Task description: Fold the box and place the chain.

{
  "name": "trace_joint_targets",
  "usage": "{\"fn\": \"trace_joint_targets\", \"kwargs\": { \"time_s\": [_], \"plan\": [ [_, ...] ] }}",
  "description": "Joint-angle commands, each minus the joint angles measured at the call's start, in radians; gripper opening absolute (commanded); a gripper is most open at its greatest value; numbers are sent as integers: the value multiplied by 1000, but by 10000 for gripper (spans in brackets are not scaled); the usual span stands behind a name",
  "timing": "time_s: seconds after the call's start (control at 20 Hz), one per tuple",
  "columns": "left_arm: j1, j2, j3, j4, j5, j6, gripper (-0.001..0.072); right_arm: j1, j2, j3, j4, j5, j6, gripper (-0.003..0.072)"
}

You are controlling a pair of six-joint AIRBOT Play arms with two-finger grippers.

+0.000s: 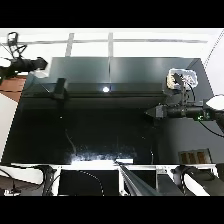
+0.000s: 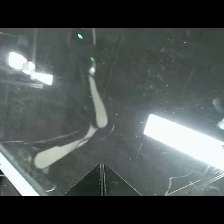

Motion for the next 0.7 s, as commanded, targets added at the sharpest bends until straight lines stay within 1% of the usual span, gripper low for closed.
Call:
{"fn": "trace_joint_targets", "kwargs": {
  "time_s": [0.0,0.1,0.15,0.25,0.3,0.35,0.4,0.45,0.55,0.65],
  "plan": [
    [75,-127,130,189,-64,-66,378,0,1,1,27,3,9,46],
    [62,-175,161,255,-69,-92,383,0,1,1,29,-4,19,46],
    [58,-194,169,253,-63,-111,444,0,1,1,30,-8,22,46],
    [55,-220,185,268,-86,-110,445,0,0,1,29,-12,27,46],
    [55,-223,186,288,-91,-110,477,0,1,1,29,-11,27,46],
    [53,-222,187,303,-93,-110,717,0,1,1,29,-11,27,46],
    [51,-219,198,311,-116,-110,707,0,1,1,30,-11,27,46],
    [48,-215,225,314,-160,-110,708,0,1,1,30,-5,28,46],
    [38,-203,329,322,-313,-110,708,0,1,1,31,15,35,46],
    [24,-194,496,373,-543,-148,707,0,1,2,53,51,42,46]
  ]
}}
